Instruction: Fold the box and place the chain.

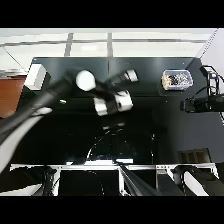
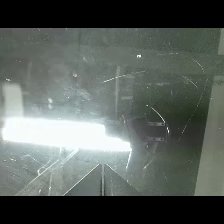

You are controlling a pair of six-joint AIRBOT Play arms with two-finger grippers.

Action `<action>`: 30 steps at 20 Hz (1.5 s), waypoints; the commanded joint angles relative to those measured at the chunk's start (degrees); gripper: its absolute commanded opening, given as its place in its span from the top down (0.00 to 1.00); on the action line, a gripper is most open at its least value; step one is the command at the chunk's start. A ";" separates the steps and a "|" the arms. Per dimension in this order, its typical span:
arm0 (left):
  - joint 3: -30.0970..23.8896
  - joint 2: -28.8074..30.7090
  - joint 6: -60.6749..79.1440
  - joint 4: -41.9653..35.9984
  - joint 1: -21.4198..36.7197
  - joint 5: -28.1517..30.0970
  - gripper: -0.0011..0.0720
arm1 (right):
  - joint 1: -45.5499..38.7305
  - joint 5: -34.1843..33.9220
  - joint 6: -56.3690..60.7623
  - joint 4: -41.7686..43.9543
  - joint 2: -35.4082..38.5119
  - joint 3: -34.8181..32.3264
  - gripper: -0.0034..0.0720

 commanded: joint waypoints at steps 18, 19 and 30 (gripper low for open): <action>-1.57 -0.20 -27.19 12.63 60.52 -10.54 0.59 | 0.00 -1.66 0.02 1.51 0.04 -0.02 0.93; -1.57 -1.64 -27.17 12.63 60.52 -9.05 0.59 | 0.00 -1.66 0.04 1.53 0.04 -0.02 0.93; -1.57 -10.49 -23.28 12.81 60.52 3.52 0.59 | 0.00 -1.95 0.07 2.40 0.02 -0.02 0.93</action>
